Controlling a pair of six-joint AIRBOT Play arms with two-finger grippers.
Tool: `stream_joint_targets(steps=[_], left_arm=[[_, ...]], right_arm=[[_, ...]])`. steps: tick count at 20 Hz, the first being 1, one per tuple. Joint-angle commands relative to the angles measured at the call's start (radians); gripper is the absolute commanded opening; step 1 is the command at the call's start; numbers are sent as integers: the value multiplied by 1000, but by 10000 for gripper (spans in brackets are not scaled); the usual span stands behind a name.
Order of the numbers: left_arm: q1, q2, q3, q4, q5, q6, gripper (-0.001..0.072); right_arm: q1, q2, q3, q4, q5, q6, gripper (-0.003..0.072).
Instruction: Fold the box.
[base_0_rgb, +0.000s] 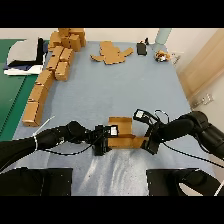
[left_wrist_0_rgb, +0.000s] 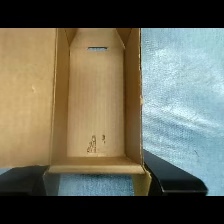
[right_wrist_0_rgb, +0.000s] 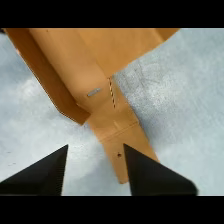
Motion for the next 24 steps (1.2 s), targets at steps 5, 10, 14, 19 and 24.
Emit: stream_joint_targets(steps=[5, 10, 14, 19, 24], left_arm=[[1, 0, 1, 0, 0, 0, 515], [0, 0, 1, 0, 0, 0, 515], [0, 0, 1, 0, 0, 0, 515], [0, 0, 1, 0, 0, 0, 516], [0, 0, 1, 0, 0, 0, 515]], right_arm=[[94, -67, -55, -41, 227, -213, 642], [134, -69, -55, -47, 282, -245, 331], [134, -68, -55, 27, 265, -271, 195], [134, -71, -59, 96, 280, -300, 160], [134, -95, -75, 186, 314, -373, 424]])
